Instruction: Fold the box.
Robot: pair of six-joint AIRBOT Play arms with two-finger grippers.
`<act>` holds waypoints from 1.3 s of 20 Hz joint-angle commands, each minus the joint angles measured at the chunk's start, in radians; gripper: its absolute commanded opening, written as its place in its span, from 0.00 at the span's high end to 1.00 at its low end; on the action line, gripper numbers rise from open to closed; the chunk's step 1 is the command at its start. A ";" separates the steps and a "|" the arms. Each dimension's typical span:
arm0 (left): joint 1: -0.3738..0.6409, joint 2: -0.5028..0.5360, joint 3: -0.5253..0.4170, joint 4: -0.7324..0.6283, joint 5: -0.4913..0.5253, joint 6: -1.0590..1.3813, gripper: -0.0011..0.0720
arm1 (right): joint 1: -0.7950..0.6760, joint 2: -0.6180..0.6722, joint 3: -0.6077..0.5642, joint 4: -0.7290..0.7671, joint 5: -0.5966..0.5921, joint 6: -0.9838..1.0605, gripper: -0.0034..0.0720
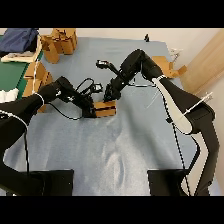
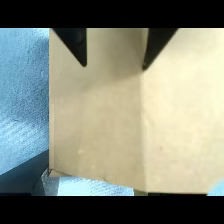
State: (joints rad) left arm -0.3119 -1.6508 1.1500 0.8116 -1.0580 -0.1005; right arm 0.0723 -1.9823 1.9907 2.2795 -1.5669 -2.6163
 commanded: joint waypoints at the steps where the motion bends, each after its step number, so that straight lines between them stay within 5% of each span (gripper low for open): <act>1: 0.001 -0.001 0.001 0.000 0.000 -0.005 0.69 | -0.001 0.014 -0.012 0.006 0.047 -0.008 0.67; 3: 0.001 -0.001 0.001 0.000 0.001 -0.005 0.69 | -0.002 0.029 -0.012 -0.003 0.038 -0.011 0.67; 6: 0.001 -0.001 0.001 0.000 0.001 -0.005 0.69 | -0.002 0.031 -0.013 -0.051 -0.033 -0.016 0.46; 8: 0.001 -0.001 0.001 0.001 0.001 -0.005 0.69 | -0.002 0.031 -0.012 -0.050 -0.050 -0.023 0.40; 16: 0.001 -0.001 0.001 0.000 0.009 -0.005 0.69 | 0.050 0.031 -0.012 -0.077 -0.051 -0.089 0.31; 26: 0.001 -0.001 0.001 0.001 0.011 -0.002 0.69 | 0.088 0.031 -0.012 -0.185 0.021 -0.008 0.41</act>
State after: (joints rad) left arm -0.3111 -1.6508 1.1500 0.8116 -1.0496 -0.1055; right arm 0.1566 -1.9526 1.9781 2.1292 -1.5558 -2.6663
